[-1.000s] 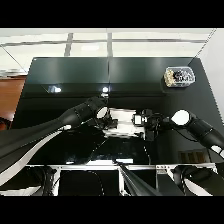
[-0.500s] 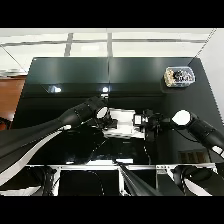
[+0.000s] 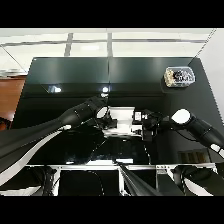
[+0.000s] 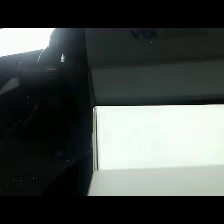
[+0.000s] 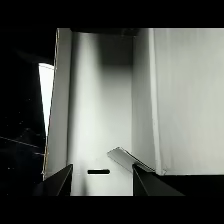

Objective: Fold the box and place the chain.

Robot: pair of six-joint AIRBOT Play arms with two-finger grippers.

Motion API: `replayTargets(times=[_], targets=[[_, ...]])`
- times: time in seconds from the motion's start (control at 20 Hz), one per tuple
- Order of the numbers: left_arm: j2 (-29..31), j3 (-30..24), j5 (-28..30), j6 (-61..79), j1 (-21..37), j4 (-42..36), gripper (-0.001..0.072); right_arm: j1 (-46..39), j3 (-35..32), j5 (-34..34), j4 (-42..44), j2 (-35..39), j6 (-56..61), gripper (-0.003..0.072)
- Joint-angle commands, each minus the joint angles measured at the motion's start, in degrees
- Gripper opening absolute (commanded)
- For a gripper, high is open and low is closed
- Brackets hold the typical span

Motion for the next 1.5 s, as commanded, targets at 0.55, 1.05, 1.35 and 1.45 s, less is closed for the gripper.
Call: replayTargets(times=[0.55, 1.05, 1.35, 1.45], targets=[[0.0, 0.1, 0.2, 0.2, 0.1, -1.2, 0.003, -3.9, 0.0, 5.9, -7.6, 0.4, 3.1, 0.0447], [0.0, 0.1, 0.3, 0.2, 0.1, -1.2, 0.003, 3.2, 0.0, -0.7, 3.2, -4.1, 3.1, 0.0122], [0.0, 0.1, 0.3, 0.2, 0.1, -1.2, 0.003, 4.4, 0.0, -4.8, 9.6, -6.1, 3.2, 0.0281], [0.0, 0.1, 0.3, 0.2, 0.1, -1.2, 0.003, 4.4, 0.0, -4.6, 9.4, -6.1, 4.3, 0.0195]])
